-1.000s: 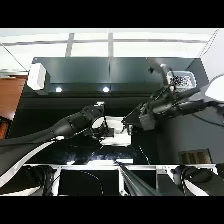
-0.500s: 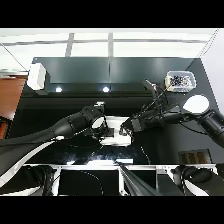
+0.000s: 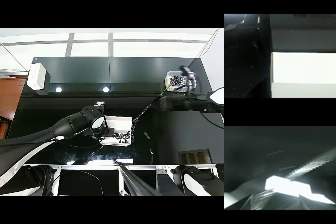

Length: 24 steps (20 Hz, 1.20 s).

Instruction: Fold the box and place the chain.

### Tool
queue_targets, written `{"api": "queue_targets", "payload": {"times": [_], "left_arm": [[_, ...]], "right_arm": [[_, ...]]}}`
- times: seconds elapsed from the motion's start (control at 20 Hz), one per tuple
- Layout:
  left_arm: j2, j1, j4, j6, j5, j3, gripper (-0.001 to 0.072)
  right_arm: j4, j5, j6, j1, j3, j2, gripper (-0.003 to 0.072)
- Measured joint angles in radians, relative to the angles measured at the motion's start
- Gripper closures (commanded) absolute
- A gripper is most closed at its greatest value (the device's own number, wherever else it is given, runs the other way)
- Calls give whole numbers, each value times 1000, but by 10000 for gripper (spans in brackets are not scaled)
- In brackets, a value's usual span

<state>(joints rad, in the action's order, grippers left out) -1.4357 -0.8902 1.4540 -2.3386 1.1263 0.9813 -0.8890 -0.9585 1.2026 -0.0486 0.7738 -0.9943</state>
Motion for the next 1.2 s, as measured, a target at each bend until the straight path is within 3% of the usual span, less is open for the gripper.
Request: {"api": "queue_targets", "payload": {"times": [0.35,0.6,0.75,0.8,0.9,0.95,1.2], "left_arm": [[0,0,0,0,0,0,680],[0,0,0,0,0,0,680],[0,0,0,0,0,0,680],[0,0,0,0,0,0,680],[0,0,0,0,1,0,680],[0,0,0,0,0,0,680],[0,0,0,0,0,0,680]], "right_arm": [[-142,313,253,-66,97,-261,-34],[-154,337,372,-47,251,-481,-34],[-154,338,422,-42,292,-552,-34],[-154,337,429,-41,299,-565,62],[-160,330,441,-40,308,-583,533],[-167,320,444,-40,311,-589,667],[-183,248,400,-39,320,-583,672]]}}
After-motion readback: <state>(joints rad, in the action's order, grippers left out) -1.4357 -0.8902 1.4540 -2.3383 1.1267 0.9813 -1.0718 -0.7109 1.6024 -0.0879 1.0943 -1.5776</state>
